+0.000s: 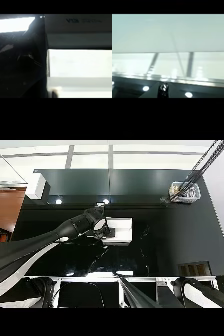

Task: Fold the box and place the chain.

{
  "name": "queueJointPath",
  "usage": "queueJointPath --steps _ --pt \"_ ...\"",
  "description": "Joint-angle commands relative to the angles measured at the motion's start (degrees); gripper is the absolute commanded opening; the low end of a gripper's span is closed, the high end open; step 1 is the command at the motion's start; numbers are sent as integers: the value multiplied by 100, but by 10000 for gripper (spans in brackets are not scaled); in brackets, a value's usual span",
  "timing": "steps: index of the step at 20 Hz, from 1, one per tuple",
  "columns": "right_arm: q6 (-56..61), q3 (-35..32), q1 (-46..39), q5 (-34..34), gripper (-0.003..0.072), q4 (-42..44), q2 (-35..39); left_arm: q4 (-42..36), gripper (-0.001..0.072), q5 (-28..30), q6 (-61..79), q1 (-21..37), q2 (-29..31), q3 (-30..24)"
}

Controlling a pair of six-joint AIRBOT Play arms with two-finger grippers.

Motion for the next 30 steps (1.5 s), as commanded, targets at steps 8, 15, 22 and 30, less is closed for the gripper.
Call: queueJointPath --steps 8,15,22,30 --pt "-431 -278 271 1971 10 1532 155 0 30 7 2 0 2 0" --pt "-752 -424 1255 2236 10 1451 136 0 30 2 2 0 2 0" --pt "-752 -754 1716 2000 10 1517 96 0 30 2 4 0 2 0" --pt "-745 -754 2328 2083 10 1526 -168 0 29 -11 2 0 2 0"
